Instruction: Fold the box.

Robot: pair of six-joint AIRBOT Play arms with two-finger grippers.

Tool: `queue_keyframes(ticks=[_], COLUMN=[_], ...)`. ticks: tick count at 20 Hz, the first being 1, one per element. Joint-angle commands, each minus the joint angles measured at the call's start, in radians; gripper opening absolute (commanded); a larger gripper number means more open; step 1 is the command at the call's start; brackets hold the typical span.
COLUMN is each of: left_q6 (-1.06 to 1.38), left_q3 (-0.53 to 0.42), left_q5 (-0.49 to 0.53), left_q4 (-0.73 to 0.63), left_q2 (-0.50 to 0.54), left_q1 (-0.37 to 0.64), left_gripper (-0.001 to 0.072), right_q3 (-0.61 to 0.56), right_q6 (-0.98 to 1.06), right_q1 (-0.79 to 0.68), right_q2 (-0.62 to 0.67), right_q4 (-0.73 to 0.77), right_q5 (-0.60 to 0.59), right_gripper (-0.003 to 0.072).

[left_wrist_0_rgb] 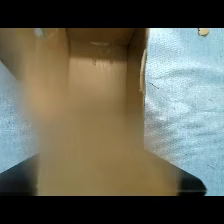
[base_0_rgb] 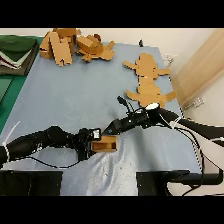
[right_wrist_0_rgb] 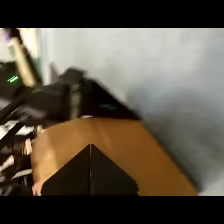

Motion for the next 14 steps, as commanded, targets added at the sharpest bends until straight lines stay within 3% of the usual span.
queue_keyframes(ticks=[1,5,10,14], left_q6=[0.000,0.000,0.000,0.000], left_q3=[0.000,0.000,0.000,0.000], left_q5=[0.000,0.001,0.001,0.002], left_q4=[-0.002,-0.001,-0.002,-0.002], left_q2=[0.000,0.000,0.000,0.000], left_q1=[0.001,0.001,0.001,0.001], left_gripper=[0.0467,0.0467,0.0467,0.0467], right_q3=[-0.001,0.002,0.002,0.002], right_q6=[-0.078,-0.147,-0.159,-0.159], right_q1=[0.020,0.018,0.021,0.020], right_q2=[0.031,0.055,0.072,0.232], right_q4=[-0.133,-0.210,-0.253,-0.333], right_q5=[0.023,-0.122,-0.137,-0.154], right_gripper=[0.0008,0.0008,0.0009,0.0009])
